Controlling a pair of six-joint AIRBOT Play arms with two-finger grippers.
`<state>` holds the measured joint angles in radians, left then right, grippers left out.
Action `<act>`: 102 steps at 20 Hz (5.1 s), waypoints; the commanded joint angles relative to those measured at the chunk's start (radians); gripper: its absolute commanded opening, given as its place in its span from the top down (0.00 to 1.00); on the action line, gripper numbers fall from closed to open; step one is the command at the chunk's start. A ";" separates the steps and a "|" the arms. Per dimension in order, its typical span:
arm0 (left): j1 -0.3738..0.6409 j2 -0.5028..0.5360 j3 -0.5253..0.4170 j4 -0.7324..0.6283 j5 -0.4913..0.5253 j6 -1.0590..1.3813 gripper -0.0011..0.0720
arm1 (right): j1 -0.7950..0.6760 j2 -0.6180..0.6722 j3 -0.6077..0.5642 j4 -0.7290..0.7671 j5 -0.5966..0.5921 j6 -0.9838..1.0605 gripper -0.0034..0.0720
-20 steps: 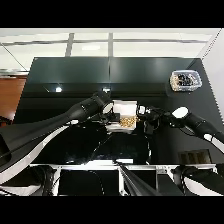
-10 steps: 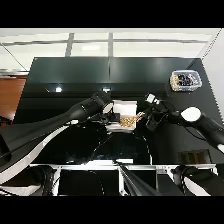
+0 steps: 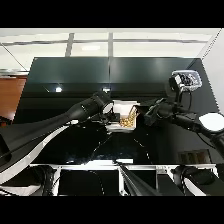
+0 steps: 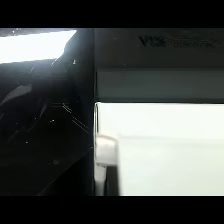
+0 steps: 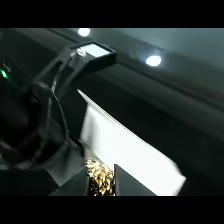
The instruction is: Fold the box and place the chain.
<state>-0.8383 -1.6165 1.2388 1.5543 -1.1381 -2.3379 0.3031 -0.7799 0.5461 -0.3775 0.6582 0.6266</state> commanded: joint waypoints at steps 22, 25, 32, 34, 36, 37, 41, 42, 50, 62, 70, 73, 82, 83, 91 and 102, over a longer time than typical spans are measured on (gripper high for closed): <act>-0.001 0.039 0.019 0.012 0.004 0.000 0.62 | -0.320 0.032 0.004 -0.288 0.362 0.233 0.45; -0.001 0.083 0.019 0.021 0.001 0.042 0.28 | -0.320 0.032 0.004 -0.288 0.362 0.233 0.45; 0.035 0.413 -0.124 0.359 -0.173 0.154 0.28 | -0.320 0.032 0.004 -0.286 0.295 0.234 0.45; 0.139 0.527 -0.286 0.344 -0.097 0.153 0.28 | -0.320 0.032 0.004 -0.286 0.268 0.233 0.45; 0.302 0.607 -0.449 0.179 0.053 0.216 0.28 | -0.320 0.032 0.004 -0.286 0.266 0.233 0.46; 0.385 0.627 -0.516 -0.002 0.153 0.390 0.28 | -0.320 0.032 0.004 -0.286 0.273 0.233 0.46; 0.593 0.593 -0.658 -0.925 0.245 1.593 0.27 | -0.320 0.032 0.004 -0.286 0.294 0.233 0.46; 0.591 0.573 -0.660 -1.006 0.238 1.810 0.01 | -0.320 0.032 0.004 -0.286 0.304 0.233 0.46; 0.441 0.419 -0.587 -0.975 0.341 2.565 0.00 | -0.318 0.032 0.004 -0.285 0.362 0.234 0.46; 0.435 0.146 -0.447 -1.061 0.263 2.670 0.00 | -0.318 0.032 0.004 -0.285 0.381 0.272 0.46; 0.416 0.143 -0.445 -1.065 0.243 2.671 0.01 | -0.318 0.032 0.004 -0.285 0.369 0.272 0.46; 0.396 0.143 -0.445 -1.050 0.241 2.669 0.02 | -0.318 0.032 0.004 -0.286 0.369 0.271 0.46; 0.392 0.143 -0.445 -1.043 0.247 2.663 0.44 | -0.318 -0.008 0.012 -0.240 0.312 0.321 0.07; 0.392 0.143 -0.445 -1.043 0.247 2.663 0.44 | -0.318 -0.053 0.030 -0.211 0.265 0.321 0.07; 0.392 0.143 -0.445 -1.043 0.246 2.663 0.44 | -0.146 -0.606 0.351 -0.055 0.160 0.133 0.08; 0.392 0.143 -0.445 -1.043 0.245 2.663 0.44 | -0.108 -0.530 0.447 -0.357 0.592 -0.311 0.08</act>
<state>-0.4458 -1.4723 0.7933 0.5110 -0.8925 0.3256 0.1772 -1.3190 0.9928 -0.6945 1.2041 0.3523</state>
